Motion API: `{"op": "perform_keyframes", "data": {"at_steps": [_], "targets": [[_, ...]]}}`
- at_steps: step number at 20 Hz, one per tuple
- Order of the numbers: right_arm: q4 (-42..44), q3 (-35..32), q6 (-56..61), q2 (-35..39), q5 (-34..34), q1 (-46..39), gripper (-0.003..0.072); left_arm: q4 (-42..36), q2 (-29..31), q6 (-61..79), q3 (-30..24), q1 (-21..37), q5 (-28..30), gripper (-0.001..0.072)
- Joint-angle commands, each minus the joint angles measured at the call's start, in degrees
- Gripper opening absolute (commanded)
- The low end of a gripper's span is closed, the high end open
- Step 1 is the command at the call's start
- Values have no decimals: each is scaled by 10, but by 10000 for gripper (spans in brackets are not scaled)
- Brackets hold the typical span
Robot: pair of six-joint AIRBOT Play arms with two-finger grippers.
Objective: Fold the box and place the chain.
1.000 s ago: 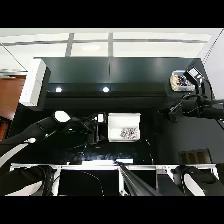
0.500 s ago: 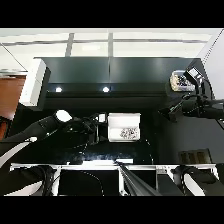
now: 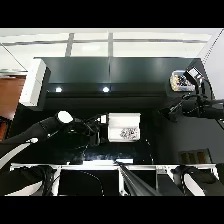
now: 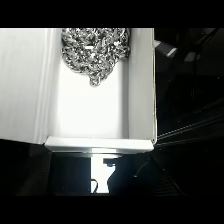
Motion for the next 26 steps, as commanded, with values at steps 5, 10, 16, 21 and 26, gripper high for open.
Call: {"op": "perform_keyframes", "data": {"at_steps": [5, 10, 16, 21, 26], "targets": [[0, 0, 0, 0, 0, 0, 579, 0, 0, -12, 0, -8, 19, 707], [0, 0, 0, 0, 0, 0, 579, 0, -1, -12, 12, -8, 21, 708], [0, 0, 0, 0, 0, 0, 579, 6, -19, 2, 23, -17, 23, 703], [0, 0, 1, 0, -7, 0, 596, 11, -20, 14, 23, -33, 41, 401], [12, 0, 95, -24, -69, 3, 712, 11, -20, 14, 23, -33, 43, 395]]}}
